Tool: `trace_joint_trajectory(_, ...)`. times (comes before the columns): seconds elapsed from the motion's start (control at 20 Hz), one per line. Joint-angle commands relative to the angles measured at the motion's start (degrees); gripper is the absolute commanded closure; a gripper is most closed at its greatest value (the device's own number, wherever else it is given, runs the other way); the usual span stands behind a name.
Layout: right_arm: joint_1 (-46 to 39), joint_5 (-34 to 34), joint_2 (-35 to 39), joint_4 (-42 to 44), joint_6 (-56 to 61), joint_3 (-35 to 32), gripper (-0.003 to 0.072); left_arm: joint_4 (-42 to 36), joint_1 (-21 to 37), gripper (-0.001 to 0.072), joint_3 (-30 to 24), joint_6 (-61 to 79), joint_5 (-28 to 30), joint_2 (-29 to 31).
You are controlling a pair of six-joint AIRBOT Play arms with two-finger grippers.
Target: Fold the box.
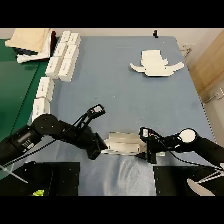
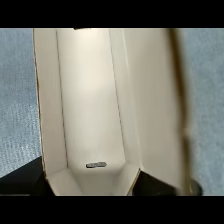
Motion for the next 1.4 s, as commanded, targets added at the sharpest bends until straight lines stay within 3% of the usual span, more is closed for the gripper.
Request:
trace_joint_trajectory(0.0, 0.0, 0.0, 0.0, 0.0, 0.0, 0.0, 0.0086, -5.0, -6.0, 0.0691, 4.9, -7.5, 5.0, -7.5)
trace_joint_trajectory(0.2, 0.0, 0.0, 0.0, 0.0, 0.0, 0.0, 0.0086, -5.0, -5.5, 0.0691, 14.6, -10.2, 6.6, -20.4)
trace_joint_trajectory(0.35, 0.0, 0.0, 0.0, 0.0, 0.0, 0.0, 0.0086, -6.2, -3.1, 0.0691, 18.6, -14.1, 9.2, -24.1)
trace_joint_trajectory(0.6, 0.0, 0.0, 0.0, 0.0, 0.0, 0.0, 0.0086, -5.7, 0.4, 0.0691, 18.3, -20.7, 9.4, -27.2)
trace_joint_trajectory(0.95, 0.0, 0.0, 0.0, 0.0, 0.0, 0.0, 0.0086, -5.4, 0.9, 0.0692, 18.3, -22.2, -0.5, -37.1)
trace_joint_trajectory(1.35, 0.0, 0.0, 0.0, 0.0, 0.0, 0.0, 0.0086, -5.4, 0.9, 0.0692, 18.3, -21.1, 0.0, -37.9)
